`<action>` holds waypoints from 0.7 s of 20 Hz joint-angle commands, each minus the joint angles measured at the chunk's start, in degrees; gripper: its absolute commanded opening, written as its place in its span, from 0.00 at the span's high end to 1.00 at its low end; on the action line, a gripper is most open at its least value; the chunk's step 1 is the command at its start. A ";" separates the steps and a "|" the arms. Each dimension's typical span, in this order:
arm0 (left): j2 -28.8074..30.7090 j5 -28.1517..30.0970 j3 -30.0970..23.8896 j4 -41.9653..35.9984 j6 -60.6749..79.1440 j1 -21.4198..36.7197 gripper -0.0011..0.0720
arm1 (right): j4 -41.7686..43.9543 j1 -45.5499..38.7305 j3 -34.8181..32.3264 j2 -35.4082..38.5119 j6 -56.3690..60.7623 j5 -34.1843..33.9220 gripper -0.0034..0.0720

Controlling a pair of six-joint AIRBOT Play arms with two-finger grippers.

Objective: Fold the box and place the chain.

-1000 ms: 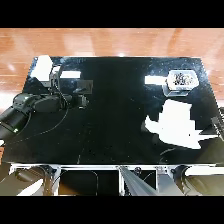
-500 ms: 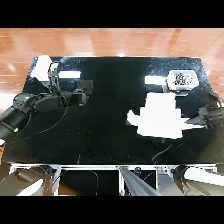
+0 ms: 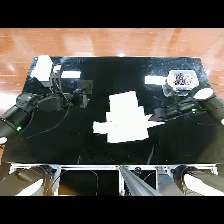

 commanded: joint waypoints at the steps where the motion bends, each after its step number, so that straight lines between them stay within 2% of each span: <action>1: -1.27 10.16 0.00 0.46 4.04 3.23 0.16 | -4.63 12.63 -0.94 6.40 2.49 -15.58 0.90; 3: -1.60 11.98 0.00 -4.35 9.40 7.91 0.16 | -8.81 16.20 -3.30 11.04 3.52 -20.98 0.90; 5: -1.66 14.64 0.00 -16.46 22.16 12.90 0.16 | -10.10 16.87 -6.54 14.32 5.60 -20.35 0.90; 7: -3.10 21.35 -0.02 -28.59 37.55 16.35 0.16 | -10.12 16.87 -9.33 16.44 6.88 -19.41 0.90; 9: -6.91 26.67 0.00 -34.82 47.89 17.44 0.16 | -10.03 16.87 -10.01 16.74 7.54 -17.75 0.90; 14: -19.65 30.21 1.22 -47.25 68.22 16.33 0.16 | -7.19 16.87 -10.01 16.74 8.37 -15.39 0.90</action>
